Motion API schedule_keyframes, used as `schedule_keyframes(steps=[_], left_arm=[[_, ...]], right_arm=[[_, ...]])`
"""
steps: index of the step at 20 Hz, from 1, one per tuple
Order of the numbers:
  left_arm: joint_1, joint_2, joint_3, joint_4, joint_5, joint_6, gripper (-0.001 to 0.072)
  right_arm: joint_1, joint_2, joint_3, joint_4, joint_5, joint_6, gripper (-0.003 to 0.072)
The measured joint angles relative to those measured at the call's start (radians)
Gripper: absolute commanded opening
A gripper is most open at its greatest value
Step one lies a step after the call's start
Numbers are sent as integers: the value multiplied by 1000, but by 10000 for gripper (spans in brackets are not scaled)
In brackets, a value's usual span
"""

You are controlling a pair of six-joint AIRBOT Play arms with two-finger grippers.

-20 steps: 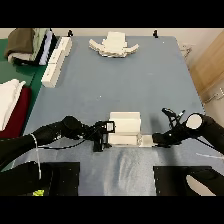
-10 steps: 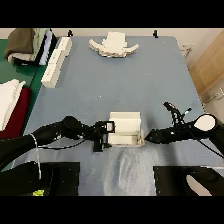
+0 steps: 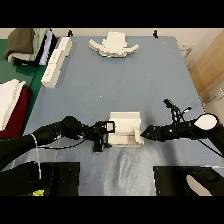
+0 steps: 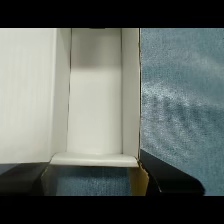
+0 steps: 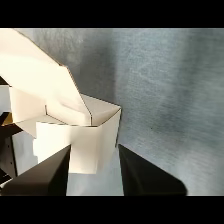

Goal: Fold the box.

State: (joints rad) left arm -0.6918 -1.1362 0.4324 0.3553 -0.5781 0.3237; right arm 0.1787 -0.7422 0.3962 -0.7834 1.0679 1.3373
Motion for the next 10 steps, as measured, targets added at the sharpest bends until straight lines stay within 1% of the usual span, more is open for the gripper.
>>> schedule_keyframes(steps=[2, 4, 6, 10], left_arm=[[0, 0, 0, 0, 0, 0, 463], [0, 0, 0, 0, 0, 0, 463], [0, 0, 0, 0, 0, 0, 463], [0, 0, 0, 0, 0, 0, 463]], right_arm=[[35, -27, 5, -1, -21, 10, 370], [100, -61, 29, -43, -45, 55, 369], [187, -98, 71, -136, -60, 151, 369], [372, -175, 182, -396, -53, 431, 369]])
